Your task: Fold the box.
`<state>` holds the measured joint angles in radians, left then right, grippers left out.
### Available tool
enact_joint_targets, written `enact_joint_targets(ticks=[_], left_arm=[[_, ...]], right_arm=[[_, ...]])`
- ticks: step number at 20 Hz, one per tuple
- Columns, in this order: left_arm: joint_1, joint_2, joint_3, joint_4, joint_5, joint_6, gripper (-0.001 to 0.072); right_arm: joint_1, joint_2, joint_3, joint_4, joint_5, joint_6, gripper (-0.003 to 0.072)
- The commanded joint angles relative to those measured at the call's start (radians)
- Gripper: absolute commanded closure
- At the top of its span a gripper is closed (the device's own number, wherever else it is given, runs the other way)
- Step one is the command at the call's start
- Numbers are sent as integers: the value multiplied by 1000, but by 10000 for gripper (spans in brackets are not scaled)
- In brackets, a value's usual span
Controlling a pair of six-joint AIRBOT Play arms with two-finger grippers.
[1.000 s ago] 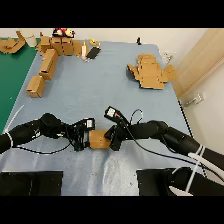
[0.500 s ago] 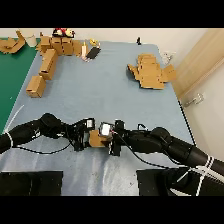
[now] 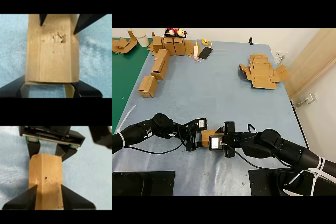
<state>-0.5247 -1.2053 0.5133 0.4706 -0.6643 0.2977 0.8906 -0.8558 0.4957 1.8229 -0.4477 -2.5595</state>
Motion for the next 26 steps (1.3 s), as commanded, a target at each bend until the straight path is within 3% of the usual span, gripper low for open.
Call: enact_joint_targets(ticks=[1, 8, 17, 19, 26], left_arm=[[1, 0, 1, 0, 0, 0, 203], [1, 0, 1, 0, 0, 0, 203], [1, 0, 1, 0, 0, 0, 203], [1, 0, 1, 0, 0, 0, 203], [1, 0, 1, 0, 0, 0, 203]], right_arm=[[46, 5, -3, -47, 30, -7, 229], [74, -5, -67, -107, 160, -6, 210], [74, -39, -67, -182, 189, 4, 224], [74, -37, -67, -224, 188, 46, 292], [76, 29, -67, -249, 174, 72, 342]])
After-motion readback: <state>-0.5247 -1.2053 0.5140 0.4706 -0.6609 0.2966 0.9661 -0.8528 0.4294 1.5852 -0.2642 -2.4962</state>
